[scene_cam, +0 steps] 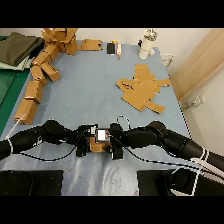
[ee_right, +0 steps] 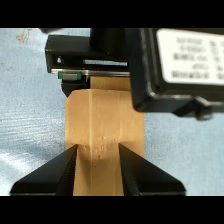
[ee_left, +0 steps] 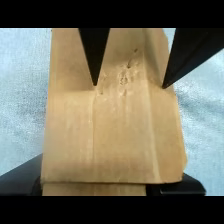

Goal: Fold the box.

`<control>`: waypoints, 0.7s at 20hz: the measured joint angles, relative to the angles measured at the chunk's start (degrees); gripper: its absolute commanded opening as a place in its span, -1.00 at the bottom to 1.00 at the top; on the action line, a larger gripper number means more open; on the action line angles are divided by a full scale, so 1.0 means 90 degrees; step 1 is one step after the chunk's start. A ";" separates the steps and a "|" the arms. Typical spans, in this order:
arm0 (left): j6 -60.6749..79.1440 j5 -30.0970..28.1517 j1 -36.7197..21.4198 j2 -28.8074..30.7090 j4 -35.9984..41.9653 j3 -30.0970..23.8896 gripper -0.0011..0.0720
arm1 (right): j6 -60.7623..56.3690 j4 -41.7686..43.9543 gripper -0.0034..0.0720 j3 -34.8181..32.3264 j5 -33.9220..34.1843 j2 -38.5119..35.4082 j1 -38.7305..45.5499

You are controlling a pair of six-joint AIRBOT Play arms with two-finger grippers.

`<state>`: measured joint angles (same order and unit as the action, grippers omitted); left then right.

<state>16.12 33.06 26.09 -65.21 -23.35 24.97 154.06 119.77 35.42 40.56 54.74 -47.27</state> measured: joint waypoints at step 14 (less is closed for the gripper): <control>-0.0151 0.0029 0.0000 -0.0007 -0.0328 0.0002 0.04 | -0.0080 -0.0270 0.15 0.0119 -0.0265 0.0228 -0.0007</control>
<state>14.76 33.32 26.09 -65.28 -26.30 24.99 153.34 117.34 36.49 38.17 56.80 -47.33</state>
